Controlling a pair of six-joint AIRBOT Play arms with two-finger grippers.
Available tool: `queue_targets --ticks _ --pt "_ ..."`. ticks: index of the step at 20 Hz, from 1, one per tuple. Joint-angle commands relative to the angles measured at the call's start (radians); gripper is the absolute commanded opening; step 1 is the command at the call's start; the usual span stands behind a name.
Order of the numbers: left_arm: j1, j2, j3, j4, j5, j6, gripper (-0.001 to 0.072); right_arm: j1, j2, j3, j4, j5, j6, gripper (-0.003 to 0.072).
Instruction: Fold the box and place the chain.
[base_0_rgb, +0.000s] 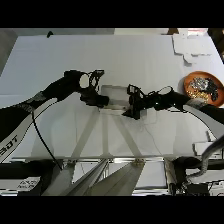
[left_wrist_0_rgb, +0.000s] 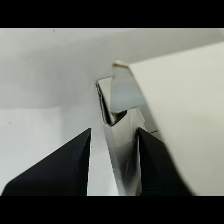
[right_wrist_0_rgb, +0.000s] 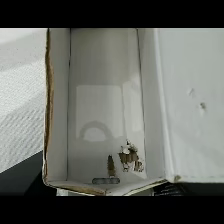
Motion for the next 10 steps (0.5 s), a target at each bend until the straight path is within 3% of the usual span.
queue_targets --ticks 1,8,9,10 --pt "-0.013 -0.016 0.018 0.024 -0.061 -0.066 0.0313 0.0 0.001 0.001 0.0 0.0 0.0 0.0521" --pt "-0.013 -0.015 0.074 -0.074 -0.073 -0.066 0.0312 0.0 0.001 0.001 0.0 0.0 0.0 0.0521" --pt "-0.013 -0.015 0.078 -0.092 -0.067 -0.066 0.0294 0.0 0.001 0.001 0.0 0.0 0.0 0.0521" --pt "-0.015 -0.015 0.078 -0.103 -0.061 -0.065 0.0223 0.0 0.001 0.001 0.0 0.0 0.0 0.0521"
